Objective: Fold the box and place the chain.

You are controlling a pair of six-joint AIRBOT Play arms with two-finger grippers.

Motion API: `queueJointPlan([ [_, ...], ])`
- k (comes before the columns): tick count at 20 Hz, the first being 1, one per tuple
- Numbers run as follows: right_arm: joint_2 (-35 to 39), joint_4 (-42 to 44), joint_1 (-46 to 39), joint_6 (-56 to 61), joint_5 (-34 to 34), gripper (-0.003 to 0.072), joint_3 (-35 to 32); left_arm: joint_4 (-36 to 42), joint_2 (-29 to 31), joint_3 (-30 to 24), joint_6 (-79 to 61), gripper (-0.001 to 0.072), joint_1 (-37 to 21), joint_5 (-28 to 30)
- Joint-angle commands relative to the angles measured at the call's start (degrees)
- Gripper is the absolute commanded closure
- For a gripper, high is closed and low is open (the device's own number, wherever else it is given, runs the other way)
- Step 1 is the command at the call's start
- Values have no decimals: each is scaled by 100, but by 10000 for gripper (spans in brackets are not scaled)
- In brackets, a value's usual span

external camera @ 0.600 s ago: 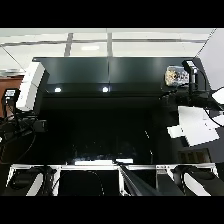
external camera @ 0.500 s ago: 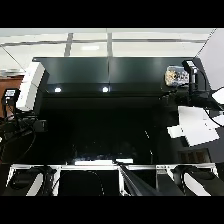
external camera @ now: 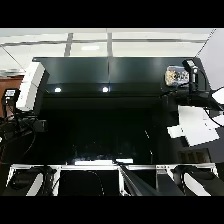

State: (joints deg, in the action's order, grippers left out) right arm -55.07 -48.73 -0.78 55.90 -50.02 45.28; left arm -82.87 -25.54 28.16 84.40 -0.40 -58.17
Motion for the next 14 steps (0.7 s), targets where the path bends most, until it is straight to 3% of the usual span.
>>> queueJointPlan([
  [1,-9,817,17,9,1023,669,0,-2,4,0,-2,685,4,2],
  [5,-9,1794,17,4,1698,668,0,0,4,0,-2,685,4,17],
  [6,-9,1786,17,4,1851,618,0,2,2,-2,-2,685,4,216],
  [7,-9,1700,17,7,1934,219,0,0,2,-2,-2,685,4,531],
  [8,-9,1408,17,0,1952,-27,0,2,2,-2,-2,685,4,789],
  [11,-79,-291,-149,739,1790,-26,7,9,-59,-7,2,680,4,1384],
  [12,-155,-1165,-459,1423,1775,-26,46,166,-111,-7,0,555,4,1458],
  [13,-262,-1917,-898,2164,1725,-26,125,328,-181,-7,-11,175,4,1438],
  [14,-398,-2520,-1499,2728,1626,-26,245,407,-282,-7,-4,-7,4,1381],
])
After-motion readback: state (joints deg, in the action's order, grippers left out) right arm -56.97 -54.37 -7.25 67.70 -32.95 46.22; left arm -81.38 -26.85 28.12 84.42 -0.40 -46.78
